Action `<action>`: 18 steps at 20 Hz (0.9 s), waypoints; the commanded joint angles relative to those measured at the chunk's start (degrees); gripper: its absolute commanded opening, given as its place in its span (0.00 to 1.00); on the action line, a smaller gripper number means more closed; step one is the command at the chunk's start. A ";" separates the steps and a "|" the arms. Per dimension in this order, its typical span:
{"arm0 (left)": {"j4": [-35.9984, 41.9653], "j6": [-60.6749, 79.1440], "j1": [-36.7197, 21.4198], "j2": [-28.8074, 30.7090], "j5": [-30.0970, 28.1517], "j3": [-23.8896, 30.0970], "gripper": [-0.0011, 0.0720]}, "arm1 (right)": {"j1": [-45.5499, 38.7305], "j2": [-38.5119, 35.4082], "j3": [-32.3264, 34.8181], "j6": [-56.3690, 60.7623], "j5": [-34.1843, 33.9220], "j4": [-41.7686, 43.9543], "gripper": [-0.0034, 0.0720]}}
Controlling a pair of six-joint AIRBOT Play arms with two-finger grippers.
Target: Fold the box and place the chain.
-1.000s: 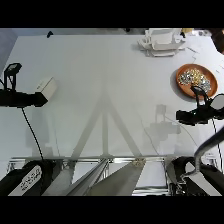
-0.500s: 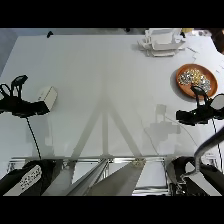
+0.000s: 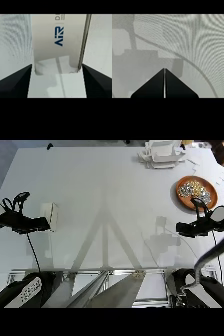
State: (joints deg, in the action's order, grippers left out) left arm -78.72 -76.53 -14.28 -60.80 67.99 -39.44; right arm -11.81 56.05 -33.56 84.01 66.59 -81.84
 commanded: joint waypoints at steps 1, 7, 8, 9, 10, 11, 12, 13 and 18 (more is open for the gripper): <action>-1.79 -0.02 0.02 2.54 1.03 0.02 0.97 | -0.04 0.02 0.00 0.00 0.00 0.00 0.07; -0.15 -0.02 0.11 14.47 2.36 0.02 0.97 | -0.04 0.02 0.00 0.00 0.00 0.00 0.07; -0.17 -0.02 0.11 16.74 2.56 0.02 0.97 | -0.04 0.02 0.00 0.00 0.00 0.00 0.07; -0.17 -0.02 0.11 19.17 3.30 0.02 0.97 | -0.04 0.02 0.00 0.00 0.00 0.00 0.07; -0.17 -0.02 0.11 21.31 4.35 0.02 0.96 | -0.04 0.02 0.00 0.00 0.00 0.00 0.07; -0.20 -0.02 0.11 23.52 5.57 0.02 0.96 | -0.04 0.02 0.00 0.00 0.00 0.00 0.07; -0.20 -0.02 0.11 25.40 6.56 0.02 0.94 | -0.04 0.02 0.00 0.00 0.00 0.00 0.07; -0.20 -0.02 0.11 27.23 7.76 0.02 0.80 | -0.04 0.02 0.00 0.00 0.00 0.00 0.07; -0.20 0.22 0.11 31.61 9.64 0.02 0.02 | -0.04 0.02 0.00 0.00 0.00 0.00 0.07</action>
